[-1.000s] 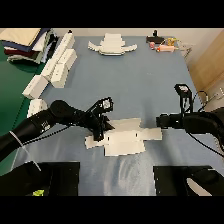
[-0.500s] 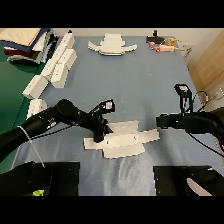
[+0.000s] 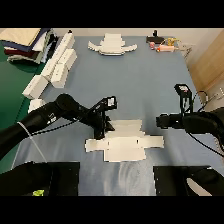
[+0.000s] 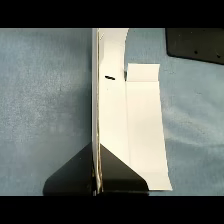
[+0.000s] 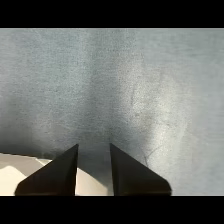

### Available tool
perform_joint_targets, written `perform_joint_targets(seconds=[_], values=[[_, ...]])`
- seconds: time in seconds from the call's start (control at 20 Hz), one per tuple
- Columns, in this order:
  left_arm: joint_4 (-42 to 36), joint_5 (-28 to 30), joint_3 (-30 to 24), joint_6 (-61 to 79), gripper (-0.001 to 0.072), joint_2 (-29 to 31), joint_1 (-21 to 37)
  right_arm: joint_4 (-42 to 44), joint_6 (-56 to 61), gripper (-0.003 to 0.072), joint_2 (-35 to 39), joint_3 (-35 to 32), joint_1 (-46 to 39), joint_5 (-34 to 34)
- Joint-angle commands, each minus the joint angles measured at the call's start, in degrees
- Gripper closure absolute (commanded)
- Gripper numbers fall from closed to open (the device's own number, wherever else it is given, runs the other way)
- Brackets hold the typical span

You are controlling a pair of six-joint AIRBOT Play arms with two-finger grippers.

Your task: Fold the box.

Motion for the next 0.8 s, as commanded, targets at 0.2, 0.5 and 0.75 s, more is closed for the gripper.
perform_joint_targets(seconds=[0.2, 0.5, 0.75], values=[[-0.63, -1.42, 0.94, -0.74, 0.0698, -3.76, 0.98, 0.00, 0.00, 0.0368, -0.02, -0.02, 0.07, 0.00], [-0.74, -0.98, 0.92, -0.72, 0.0697, -3.96, 0.98, 0.00, 0.02, 0.0368, -0.02, -0.02, 0.07, 0.00], [-0.76, -0.96, -0.68, -0.72, 0.0697, -4.00, 0.98, 0.04, 0.02, 0.0368, -0.02, -0.04, 0.07, 0.00]])
